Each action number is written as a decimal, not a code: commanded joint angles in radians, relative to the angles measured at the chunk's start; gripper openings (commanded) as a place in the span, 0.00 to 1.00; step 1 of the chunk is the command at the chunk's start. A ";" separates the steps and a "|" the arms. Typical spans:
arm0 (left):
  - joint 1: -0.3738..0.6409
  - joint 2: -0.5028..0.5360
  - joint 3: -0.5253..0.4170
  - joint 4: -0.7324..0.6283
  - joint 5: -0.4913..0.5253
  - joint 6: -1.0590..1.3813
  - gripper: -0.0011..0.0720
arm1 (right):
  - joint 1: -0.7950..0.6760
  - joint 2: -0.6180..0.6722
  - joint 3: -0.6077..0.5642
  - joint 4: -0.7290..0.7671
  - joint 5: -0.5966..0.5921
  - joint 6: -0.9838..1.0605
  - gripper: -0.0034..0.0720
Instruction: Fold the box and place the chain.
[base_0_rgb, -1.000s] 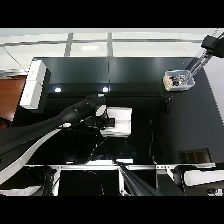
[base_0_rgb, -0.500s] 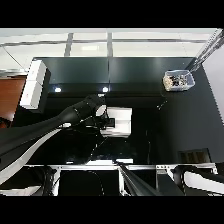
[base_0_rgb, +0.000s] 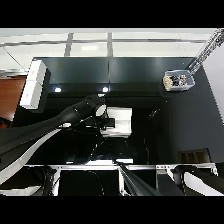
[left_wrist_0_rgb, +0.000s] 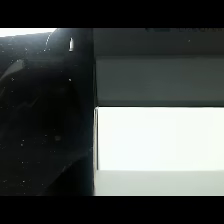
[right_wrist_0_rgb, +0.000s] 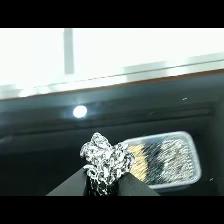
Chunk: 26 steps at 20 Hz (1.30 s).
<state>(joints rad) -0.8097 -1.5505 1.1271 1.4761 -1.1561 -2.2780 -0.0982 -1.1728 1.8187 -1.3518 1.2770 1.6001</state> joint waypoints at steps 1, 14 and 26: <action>0.000 0.000 0.001 0.000 0.000 0.000 0.05 | 0.058 0.055 -0.011 0.040 0.089 -0.013 0.06; 0.000 0.000 0.001 0.000 0.000 0.000 0.05 | 0.321 0.090 -0.013 0.257 0.396 -0.064 0.06; 0.000 0.000 0.001 0.000 0.003 0.000 0.05 | 0.614 0.090 -0.399 0.350 0.088 -0.058 0.06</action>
